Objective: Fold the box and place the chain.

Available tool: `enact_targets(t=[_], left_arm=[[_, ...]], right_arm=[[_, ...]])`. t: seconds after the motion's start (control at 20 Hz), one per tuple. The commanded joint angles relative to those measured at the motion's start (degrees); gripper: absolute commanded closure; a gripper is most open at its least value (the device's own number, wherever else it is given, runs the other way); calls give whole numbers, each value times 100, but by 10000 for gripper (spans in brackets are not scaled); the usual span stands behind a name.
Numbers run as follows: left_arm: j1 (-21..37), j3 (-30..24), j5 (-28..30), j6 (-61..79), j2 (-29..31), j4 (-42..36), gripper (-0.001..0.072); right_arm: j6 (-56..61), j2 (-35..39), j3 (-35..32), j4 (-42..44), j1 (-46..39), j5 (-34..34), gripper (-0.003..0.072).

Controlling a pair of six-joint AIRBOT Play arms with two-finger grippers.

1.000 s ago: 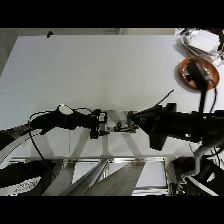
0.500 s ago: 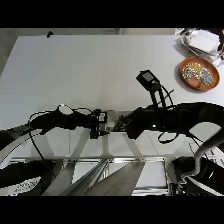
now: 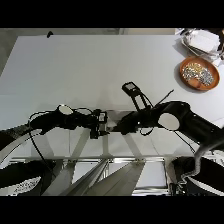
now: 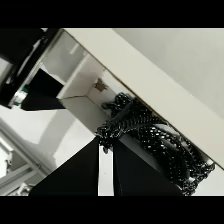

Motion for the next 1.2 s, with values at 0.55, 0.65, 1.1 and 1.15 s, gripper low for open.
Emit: enact_targets(t=[0.55, 0.65, 1.1, 1.15], left_arm=[[-2, 0, 2, 2, -2, 0, 451], [-2, 0, 2, 2, -2, 2, 451], [-2, 0, 2, 2, -2, 0, 451], [-2, 0, 2, 0, -2, 0, 451]], right_arm=[[11, -101, 625, -664, -2, 1209, 394], [212, 315, 938, -1565, -168, 1932, 393], [-216, 562, 981, -2785, -2852, 2531, 390], [-326, 306, 981, -2780, -3067, 2413, 390]])
